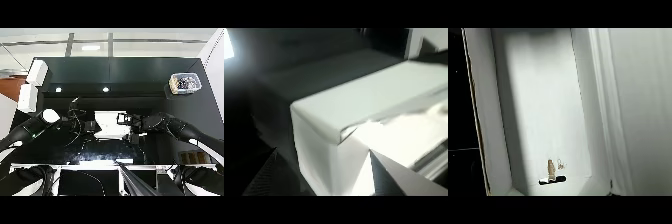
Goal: Fold the box and place the chain.
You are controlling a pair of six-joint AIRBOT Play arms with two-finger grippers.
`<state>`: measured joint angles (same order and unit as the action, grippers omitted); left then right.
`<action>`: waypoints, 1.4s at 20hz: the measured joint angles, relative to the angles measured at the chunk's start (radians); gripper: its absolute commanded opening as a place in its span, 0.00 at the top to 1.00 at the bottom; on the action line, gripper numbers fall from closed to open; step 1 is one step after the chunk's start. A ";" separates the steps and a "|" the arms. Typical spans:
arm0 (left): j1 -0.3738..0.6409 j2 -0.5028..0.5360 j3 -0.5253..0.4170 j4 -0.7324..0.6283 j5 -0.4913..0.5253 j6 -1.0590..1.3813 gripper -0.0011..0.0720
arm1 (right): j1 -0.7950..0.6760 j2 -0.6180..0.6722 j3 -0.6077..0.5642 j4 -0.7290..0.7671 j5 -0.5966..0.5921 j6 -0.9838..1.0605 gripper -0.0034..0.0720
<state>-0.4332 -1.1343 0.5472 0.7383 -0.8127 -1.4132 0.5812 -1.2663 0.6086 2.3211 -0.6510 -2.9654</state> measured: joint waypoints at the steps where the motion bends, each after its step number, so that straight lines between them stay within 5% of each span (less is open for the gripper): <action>1: -0.014 0.000 0.011 0.032 0.005 -0.039 0.10 | 0.000 0.000 0.000 0.000 0.000 0.000 0.33; 5: -0.104 0.000 0.077 0.245 -0.010 -0.284 0.42 | 0.000 0.000 0.000 0.000 0.000 0.002 0.33; 14: -0.323 -0.042 0.200 0.676 -0.105 -0.781 0.42 | 0.000 0.000 0.000 0.000 0.000 0.006 0.33; 28: -0.395 -0.191 0.305 0.748 -0.167 -0.883 0.50 | 0.000 0.000 0.000 -0.001 0.000 0.010 0.33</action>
<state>-0.8280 -1.3251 0.8524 1.4864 -0.9794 -2.2959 0.5812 -1.2663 0.6086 2.3199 -0.6510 -2.9555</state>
